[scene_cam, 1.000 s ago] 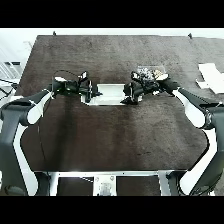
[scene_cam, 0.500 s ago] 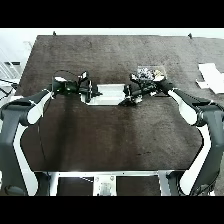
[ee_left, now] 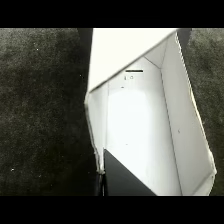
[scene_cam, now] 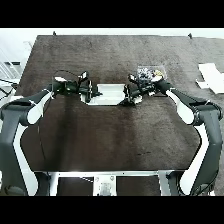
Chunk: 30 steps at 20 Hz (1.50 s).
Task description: Fold the box and place the chain.
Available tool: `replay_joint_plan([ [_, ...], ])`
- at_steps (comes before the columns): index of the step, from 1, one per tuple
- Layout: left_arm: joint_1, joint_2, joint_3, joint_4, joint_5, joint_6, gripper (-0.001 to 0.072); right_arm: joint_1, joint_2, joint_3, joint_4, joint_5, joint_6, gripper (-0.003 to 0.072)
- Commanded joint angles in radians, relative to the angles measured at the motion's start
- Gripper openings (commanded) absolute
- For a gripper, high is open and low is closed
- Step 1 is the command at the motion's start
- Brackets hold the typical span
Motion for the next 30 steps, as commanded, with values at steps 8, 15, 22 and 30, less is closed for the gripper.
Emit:
replay_joint_plan([
  [8,0.001,0.000,0.000,0.000,0.000,0.000,0.0021,0.010,-0.002,0.032,-0.073,-0.018,0.018,0.0681],
  [15,0.001,0.000,0.000,0.000,0.000,0.000,0.0021,0.026,-0.005,0.032,-0.072,-0.039,0.018,0.0680],
  [22,0.001,0.000,0.000,0.000,0.000,0.000,0.0021,0.023,-0.008,0.032,-0.077,-0.039,0.018,0.0636],
  [30,0.001,0.000,0.000,0.000,0.000,0.000,0.0021,0.021,-0.008,0.032,-0.084,-0.039,0.017,0.0595],
])
